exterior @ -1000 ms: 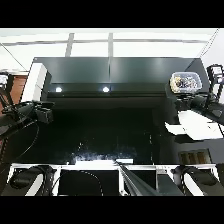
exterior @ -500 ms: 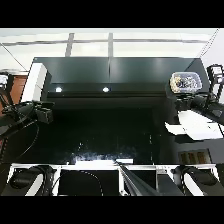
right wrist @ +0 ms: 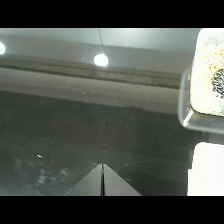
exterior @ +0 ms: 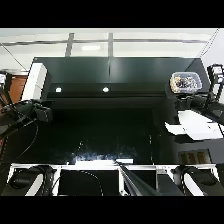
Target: Fold the box and place the chain.
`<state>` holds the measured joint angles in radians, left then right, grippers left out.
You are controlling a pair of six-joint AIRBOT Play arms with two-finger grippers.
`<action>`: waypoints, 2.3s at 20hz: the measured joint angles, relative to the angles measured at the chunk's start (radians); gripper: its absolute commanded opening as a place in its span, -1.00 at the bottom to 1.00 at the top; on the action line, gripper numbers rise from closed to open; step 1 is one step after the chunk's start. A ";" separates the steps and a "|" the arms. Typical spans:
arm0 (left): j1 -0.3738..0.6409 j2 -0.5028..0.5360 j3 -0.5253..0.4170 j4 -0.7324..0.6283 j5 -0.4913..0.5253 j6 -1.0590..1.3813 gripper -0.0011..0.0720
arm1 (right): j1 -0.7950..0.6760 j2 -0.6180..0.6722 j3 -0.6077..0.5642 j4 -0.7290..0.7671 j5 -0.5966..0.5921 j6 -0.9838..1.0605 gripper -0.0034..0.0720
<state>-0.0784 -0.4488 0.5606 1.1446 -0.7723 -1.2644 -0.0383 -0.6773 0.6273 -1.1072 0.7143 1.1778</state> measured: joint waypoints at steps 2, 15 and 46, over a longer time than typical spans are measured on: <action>0.000 0.000 0.000 -0.002 0.041 0.000 -0.90 | 0.000 0.000 0.000 0.034 -0.014 0.000 -0.86; 0.000 -0.013 0.000 -0.106 0.164 -0.068 0.98 | -0.433 -0.257 0.155 -0.600 -0.047 0.584 1.00; 0.000 -0.024 0.000 -0.129 0.060 -0.071 0.97 | -1.051 -1.137 0.830 0.066 0.892 -0.281 -0.89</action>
<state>-0.0788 -0.4725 0.5606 1.0161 -0.7128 -1.3354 -1.0893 -1.8141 1.4578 -1.0409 1.6062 0.8967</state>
